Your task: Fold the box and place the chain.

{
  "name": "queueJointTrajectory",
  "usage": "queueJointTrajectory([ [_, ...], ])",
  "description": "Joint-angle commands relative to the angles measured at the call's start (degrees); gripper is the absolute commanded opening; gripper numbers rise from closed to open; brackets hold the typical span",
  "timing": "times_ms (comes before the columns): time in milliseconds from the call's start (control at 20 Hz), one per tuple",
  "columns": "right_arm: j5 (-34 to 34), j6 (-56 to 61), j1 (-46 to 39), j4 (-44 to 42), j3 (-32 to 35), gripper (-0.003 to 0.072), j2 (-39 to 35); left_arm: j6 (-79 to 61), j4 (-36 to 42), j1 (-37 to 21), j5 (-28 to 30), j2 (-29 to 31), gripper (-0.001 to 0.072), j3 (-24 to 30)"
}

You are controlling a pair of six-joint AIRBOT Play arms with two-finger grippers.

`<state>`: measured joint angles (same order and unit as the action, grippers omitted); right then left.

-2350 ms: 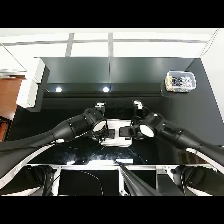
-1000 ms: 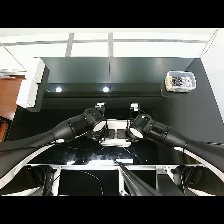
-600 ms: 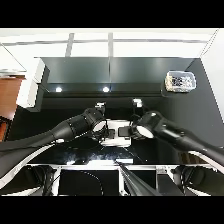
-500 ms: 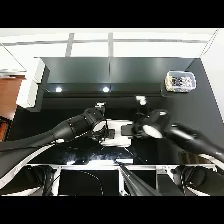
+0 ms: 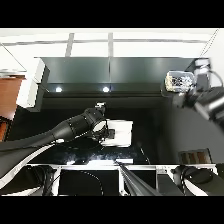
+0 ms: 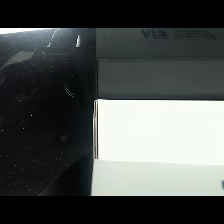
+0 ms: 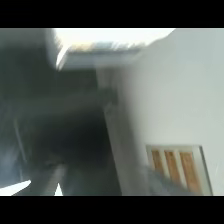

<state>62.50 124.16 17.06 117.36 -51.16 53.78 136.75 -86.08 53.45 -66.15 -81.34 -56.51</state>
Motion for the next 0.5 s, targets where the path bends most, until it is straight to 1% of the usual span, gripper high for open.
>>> queueJointTrajectory([
  [0,-20.85,-7.37,-16.24,-9.88,-2.27,0.0662,7.65,0.00,0.02,0.02,-0.15,-0.02,0.0031,-0.02],
  [50,-23.91,-11.56,-18.10,-14.69,-4.68,0.0662,11.08,0.00,0.02,0.02,-0.17,-0.02,0.0030,-0.02],
  [100,-25.55,-12.83,-19.30,-17.86,-7.82,0.0661,14.93,0.00,0.02,0.02,-0.20,-0.02,0.0031,-0.02],
  [150,-25.33,-12.79,-20.17,-19.78,-11.61,0.0661,19.02,0.00,0.02,0.02,-0.20,-0.02,0.0031,-0.02],
  [200,-23.12,-12.79,-21.16,-20.68,-16.76,0.0661,23.93,0.00,0.02,0.02,-0.20,-0.02,0.0031,-0.02],
  [250,-19.10,-12.83,-21.92,-20.90,-22.56,0.0661,28.65,0.00,0.02,0.02,-0.37,-0.02,0.0031,-0.02],
  [350,-10.05,-12.98,-23.65,-25.05,-34.88,0.0661,37.62,0.00,0.02,0.02,-0.31,-0.02,0.0030,-0.02],
  [400,-6.21,-12.98,-24.50,-28.30,-39.63,0.0661,41.31,0.00,0.00,0.02,-0.33,-0.02,0.0030,-0.02],
  [450,-3.63,-12.92,-25.22,-31.36,-42.62,0.0661,44.04,0.00,0.02,0.02,-0.33,-0.02,0.0031,-0.02],
])
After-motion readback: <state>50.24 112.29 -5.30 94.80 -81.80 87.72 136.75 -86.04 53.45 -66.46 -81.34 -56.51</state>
